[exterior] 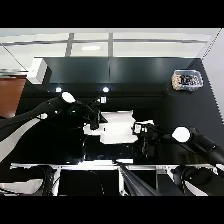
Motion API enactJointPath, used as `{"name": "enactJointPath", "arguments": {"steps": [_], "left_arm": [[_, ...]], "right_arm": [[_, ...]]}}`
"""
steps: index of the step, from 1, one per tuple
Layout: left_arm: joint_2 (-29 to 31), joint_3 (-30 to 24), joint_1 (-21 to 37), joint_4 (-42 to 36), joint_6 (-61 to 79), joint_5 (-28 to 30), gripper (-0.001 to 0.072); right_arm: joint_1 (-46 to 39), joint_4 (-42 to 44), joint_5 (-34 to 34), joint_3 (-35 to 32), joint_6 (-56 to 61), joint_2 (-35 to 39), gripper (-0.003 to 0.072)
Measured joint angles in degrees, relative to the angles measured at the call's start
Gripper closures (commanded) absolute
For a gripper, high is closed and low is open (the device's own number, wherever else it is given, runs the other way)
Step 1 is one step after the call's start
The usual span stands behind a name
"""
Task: Fold the box and place the chain.
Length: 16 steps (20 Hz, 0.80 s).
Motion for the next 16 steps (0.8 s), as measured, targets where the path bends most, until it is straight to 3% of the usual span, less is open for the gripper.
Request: {"name": "enactJointPath", "arguments": {"steps": [16], "left_arm": [[0.11, -0.02, 0.0, 0.09, 1.38, -0.07, 0.0685]], "right_arm": [[0.28, 0.55, -5.31, 7.65, -8.31, -4.42, -0.0026]]}}
